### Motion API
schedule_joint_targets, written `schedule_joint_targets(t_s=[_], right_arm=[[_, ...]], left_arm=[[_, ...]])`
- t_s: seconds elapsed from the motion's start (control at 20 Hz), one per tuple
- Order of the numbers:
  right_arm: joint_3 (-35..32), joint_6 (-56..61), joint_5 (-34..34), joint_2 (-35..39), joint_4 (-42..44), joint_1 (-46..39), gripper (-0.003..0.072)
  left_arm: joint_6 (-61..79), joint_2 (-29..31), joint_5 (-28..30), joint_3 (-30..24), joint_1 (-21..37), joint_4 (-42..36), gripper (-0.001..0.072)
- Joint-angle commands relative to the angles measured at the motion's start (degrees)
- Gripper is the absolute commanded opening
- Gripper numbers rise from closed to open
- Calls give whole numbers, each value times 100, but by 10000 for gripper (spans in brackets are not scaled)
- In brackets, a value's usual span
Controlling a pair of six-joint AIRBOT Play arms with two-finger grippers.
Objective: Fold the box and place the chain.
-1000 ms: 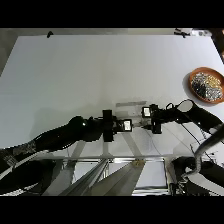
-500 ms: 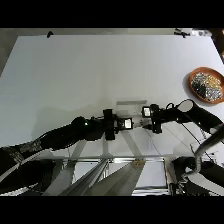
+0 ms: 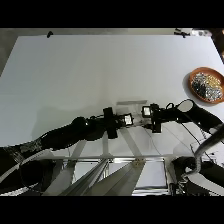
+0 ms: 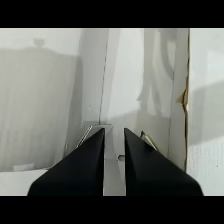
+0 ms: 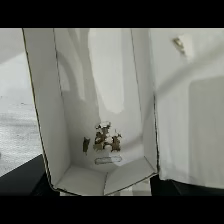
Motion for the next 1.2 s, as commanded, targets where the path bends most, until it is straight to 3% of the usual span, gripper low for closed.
schedule_joint_targets(t_s=[0.0, 0.1, 0.2, 0.35, 0.5, 0.6, 0.85, 0.95, 1.0, 1.15], right_arm=[[2, 2, 28, 4, -20, 2, 433], [2, 0, 28, 4, -20, 2, 433], [2, 2, 28, 4, -20, 2, 433], [2, 0, 28, 4, -20, 2, 433], [2, 0, 28, 4, -20, 2, 433], [2, 0, 28, 4, -20, 2, 433], [2, 2, 28, 4, -20, 2, 433], [2, 2, 28, 4, -20, 2, 433], [2, 0, 28, 4, -20, 2, 433], [2, 0, 28, 4, -20, 2, 433]], left_arm=[[-66, -2, -15, -2, 2, 28, 136], [-66, -2, -13, -2, 2, 28, 156], [-66, -7, -13, -2, 4, 31, 278], [-66, -127, -11, -2, 4, 31, 388], [-72, -212, -11, -2, 2, 28, 407], [-310, -118, 11, -2, 4, 28, 317], [-603, 619, 868, -2, 17, 31, 293], [-605, 892, 1307, -2, 28, 46, 77], [-612, 999, 1545, -2, 61, 4, 28], [-962, 1357, 2208, -4, 297, 7, 8]])
